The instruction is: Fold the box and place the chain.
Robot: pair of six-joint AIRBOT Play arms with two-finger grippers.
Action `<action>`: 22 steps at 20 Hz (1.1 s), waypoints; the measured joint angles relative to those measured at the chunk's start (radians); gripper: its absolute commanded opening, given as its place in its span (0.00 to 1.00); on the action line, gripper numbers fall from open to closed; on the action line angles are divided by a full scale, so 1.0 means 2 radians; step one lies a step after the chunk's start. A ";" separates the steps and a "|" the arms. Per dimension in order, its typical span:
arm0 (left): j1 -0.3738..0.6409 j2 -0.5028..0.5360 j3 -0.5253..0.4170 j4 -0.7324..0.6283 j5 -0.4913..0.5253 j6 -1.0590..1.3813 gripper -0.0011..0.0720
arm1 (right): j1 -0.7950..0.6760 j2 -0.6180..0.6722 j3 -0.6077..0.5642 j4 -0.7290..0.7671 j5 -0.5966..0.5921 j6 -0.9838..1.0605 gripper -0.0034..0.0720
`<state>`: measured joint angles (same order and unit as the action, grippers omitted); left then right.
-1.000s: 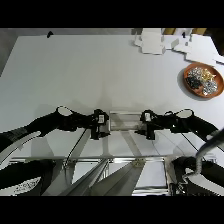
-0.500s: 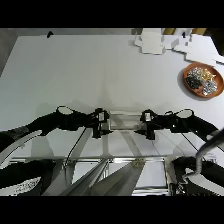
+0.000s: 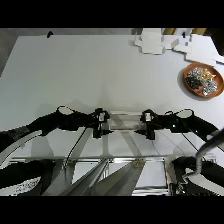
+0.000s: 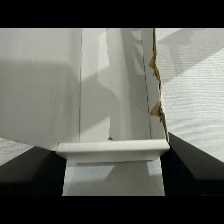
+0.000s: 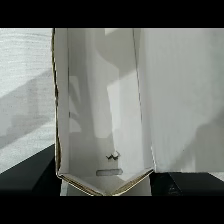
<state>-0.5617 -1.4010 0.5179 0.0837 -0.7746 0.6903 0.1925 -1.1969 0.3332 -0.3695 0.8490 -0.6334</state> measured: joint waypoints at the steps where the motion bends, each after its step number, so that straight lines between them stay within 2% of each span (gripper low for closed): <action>1: 0.000 0.000 0.000 0.000 0.000 0.000 0.15 | 0.000 0.000 0.000 0.000 0.000 0.000 0.59; 18: 0.000 0.000 0.000 -0.001 0.000 -0.001 0.15 | 0.000 0.000 0.000 0.001 0.000 0.000 0.59; 20: 0.000 0.000 0.000 -0.001 0.000 -0.001 0.15 | 0.000 0.000 0.000 0.002 -0.003 0.005 0.98; 22: 0.000 0.000 0.000 -0.002 0.002 -0.002 0.15 | 0.000 0.001 0.000 0.001 -0.011 0.017 0.99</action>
<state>-0.5621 -1.4010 0.5182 0.0788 -0.7704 0.6853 0.1928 -1.1954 0.3328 -0.3668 0.8265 -0.5999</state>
